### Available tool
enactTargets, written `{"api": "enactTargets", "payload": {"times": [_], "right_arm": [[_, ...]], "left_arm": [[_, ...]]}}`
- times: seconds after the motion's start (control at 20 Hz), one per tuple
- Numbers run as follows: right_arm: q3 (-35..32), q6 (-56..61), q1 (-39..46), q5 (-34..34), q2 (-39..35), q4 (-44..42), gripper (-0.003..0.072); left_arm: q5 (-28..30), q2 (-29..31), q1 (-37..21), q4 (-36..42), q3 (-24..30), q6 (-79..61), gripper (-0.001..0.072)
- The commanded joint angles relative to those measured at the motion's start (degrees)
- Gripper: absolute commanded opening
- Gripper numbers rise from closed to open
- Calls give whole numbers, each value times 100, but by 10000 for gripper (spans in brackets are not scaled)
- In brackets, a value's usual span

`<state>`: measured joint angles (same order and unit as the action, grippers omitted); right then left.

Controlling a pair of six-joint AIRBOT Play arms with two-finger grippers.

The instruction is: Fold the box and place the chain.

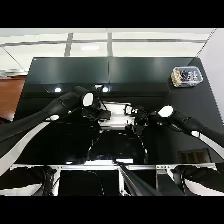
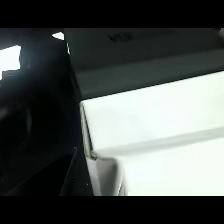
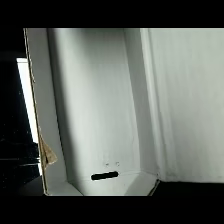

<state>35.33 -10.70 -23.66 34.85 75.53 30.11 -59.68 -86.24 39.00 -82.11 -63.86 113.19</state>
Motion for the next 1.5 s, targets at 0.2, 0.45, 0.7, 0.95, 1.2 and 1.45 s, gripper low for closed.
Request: {"api": "enactTargets", "payload": {"times": [0.2,0.45,0.7,0.95,1.2,1.45], "right_arm": [[-4,-4,-4,2,4,2,440],[-4,-4,-4,2,4,0,439],[-4,-4,-4,2,4,0,439],[-4,-4,-4,4,4,0,440],[-4,-4,-4,2,4,0,440],[-4,-4,-4,4,4,0,440]], "left_arm": [[-164,-42,291,-785,-149,1226,331],[-170,-313,317,-420,-149,1241,331],[-195,-343,396,-597,-192,1305,331],[-208,-350,389,-643,-306,1307,313],[-208,-350,385,-634,-308,1309,25],[-210,-350,385,-544,-308,1309,330]]}}
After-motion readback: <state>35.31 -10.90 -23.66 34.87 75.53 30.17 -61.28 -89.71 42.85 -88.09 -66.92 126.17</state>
